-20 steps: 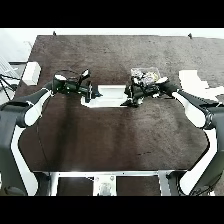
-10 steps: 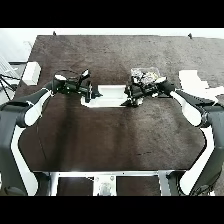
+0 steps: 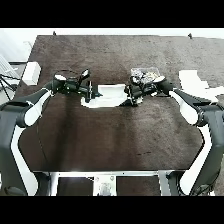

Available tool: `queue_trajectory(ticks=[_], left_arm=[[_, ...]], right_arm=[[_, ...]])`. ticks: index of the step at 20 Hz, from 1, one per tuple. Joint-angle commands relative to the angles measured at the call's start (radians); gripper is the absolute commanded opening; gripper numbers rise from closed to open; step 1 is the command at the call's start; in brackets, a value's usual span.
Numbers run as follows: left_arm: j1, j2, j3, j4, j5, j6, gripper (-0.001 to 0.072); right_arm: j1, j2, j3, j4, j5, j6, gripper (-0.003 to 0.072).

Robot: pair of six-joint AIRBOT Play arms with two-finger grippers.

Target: Fold the box and place the chain.

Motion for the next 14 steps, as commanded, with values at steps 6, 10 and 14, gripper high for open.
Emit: queue_trajectory(ticks=[6, 10, 14], left_arm=[[0.000, 0.000, 0.000, 0.000, -0.001, 0.000, 0.0020], [0.000, 0.000, 0.000, 0.000, -0.001, 0.000, 0.0021], [0.000, 0.000, 0.000, 0.001, -0.001, 0.000, 0.0020]], right_arm=[[0.000, -0.008, 0.011, -0.002, -0.003, 0.005, 0.0608], [0.002, -0.024, 0.025, -0.002, -0.003, 0.005, 0.0605], [0.004, -0.024, 0.026, -0.003, -0.003, 0.005, 0.0605]])
